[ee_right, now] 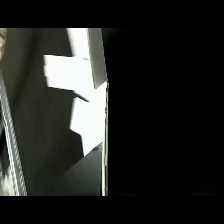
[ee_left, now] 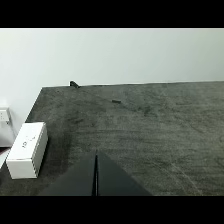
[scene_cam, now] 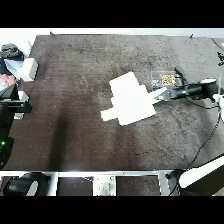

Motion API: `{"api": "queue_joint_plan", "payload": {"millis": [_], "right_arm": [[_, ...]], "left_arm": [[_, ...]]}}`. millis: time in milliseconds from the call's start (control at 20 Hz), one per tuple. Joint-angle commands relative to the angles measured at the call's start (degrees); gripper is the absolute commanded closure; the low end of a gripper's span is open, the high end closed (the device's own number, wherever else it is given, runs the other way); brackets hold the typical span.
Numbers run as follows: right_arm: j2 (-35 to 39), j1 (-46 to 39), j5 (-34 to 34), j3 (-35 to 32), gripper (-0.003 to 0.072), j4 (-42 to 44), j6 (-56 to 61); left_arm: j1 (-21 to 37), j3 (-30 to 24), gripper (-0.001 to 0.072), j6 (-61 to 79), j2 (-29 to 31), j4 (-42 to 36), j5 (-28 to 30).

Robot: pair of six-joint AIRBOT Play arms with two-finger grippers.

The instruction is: Fold the box and place the chain.

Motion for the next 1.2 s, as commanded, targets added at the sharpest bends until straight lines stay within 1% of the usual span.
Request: {"api": "queue_joint_plan", "payload": {"millis": [0, 50, 200, 300, 400, 600, 650, 750, 800, 850, 900, 950, 1050, 1150], "right_arm": [[4.33, 10.75, -13.73, -8.48, 0.0671, 10.51, 2.23], [5.29, 13.77, -18.62, -10.12, 0.0671, 12.26, 3.34], [9.07, 22.34, -37.40, -14.91, 0.0673, 15.98, 8.02], [13.11, 27.21, -45.53, -18.58, 0.0672, 16.17, 9.68], [15.26, 30.77, -54.93, -21.40, 0.0672, 16.00, 13.18], [15.19, 33.66, -64.15, -21.51, 0.0672, 15.58, 13.88], [15.19, 33.83, -65.40, -21.51, 0.0672, 15.63, 12.92], [15.13, 33.86, -65.57, -21.46, 0.0672, 15.72, 9.88], [15.10, 33.86, -65.11, -21.46, 0.0672, 15.67, 8.63], [15.06, 33.86, -64.89, -21.49, 0.0672, 15.69, 7.39], [15.06, 33.86, -64.50, -21.49, 0.0672, 15.69, 7.04], [15.06, 33.86, -64.41, -21.46, 0.0671, 15.72, 6.78], [14.47, 33.86, -62.69, -21.44, 0.0671, 17.75, 4.57], [13.35, 33.83, -61.20, -21.35, 0.0671, 21.68, 2.19]], "left_arm": [[0.02, -0.02, 0.0697, 0.00, 0.04, 0.02, 0.02], [0.02, -0.02, 0.0697, 0.00, 0.04, 0.02, 0.00], [0.02, -0.02, 0.0697, 0.00, 0.04, 0.02, 0.00], [0.02, -0.02, 0.0697, 0.00, 0.04, 0.02, 0.00], [0.02, -0.02, 0.0698, 0.00, 0.04, 0.02, 0.00], [0.02, 0.02, 0.0697, 0.00, 0.04, 0.02, -0.02], [0.02, 0.02, 0.0697, 0.00, 0.04, 0.02, -0.20], [0.02, 0.02, 0.0695, -0.02, 0.04, 0.04, -1.38], [0.02, 0.02, 0.0619, 0.24, 0.04, 0.15, -3.19], [0.02, 0.02, 0.0168, 0.57, 0.02, 0.17, -5.97], [0.02, 0.15, 0.0015, 0.68, -0.39, 0.17, -8.90], [0.02, 0.17, 0.0073, 1.01, -1.14, 0.20, -11.52], [0.02, 1.20, 0.0071, 1.53, -4.92, 0.15, -16.06], [0.02, 4.50, 0.0072, 1.46, -12.15, 0.09, -18.99]]}}
